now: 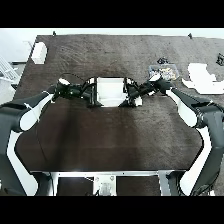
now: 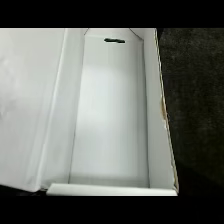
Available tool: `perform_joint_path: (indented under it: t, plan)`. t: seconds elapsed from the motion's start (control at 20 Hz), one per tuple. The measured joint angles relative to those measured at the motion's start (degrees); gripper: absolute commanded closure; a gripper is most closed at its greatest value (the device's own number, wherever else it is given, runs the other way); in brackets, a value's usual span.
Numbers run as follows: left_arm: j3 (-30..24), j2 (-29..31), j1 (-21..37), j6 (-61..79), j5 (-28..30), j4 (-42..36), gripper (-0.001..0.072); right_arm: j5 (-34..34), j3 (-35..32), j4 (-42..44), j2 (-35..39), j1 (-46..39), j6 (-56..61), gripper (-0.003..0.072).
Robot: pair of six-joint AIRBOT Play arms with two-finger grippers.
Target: Fold the box and place the chain.
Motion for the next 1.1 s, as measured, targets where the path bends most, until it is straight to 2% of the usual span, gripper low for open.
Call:
perform_joint_path:
  t: [1.1]
  plan:
    - [0.0,-0.7,-0.1,7.1,1.3,-1.0,-0.0011,0.2,0.0,0.0,0.0,0.0,-0.1,0.0175]
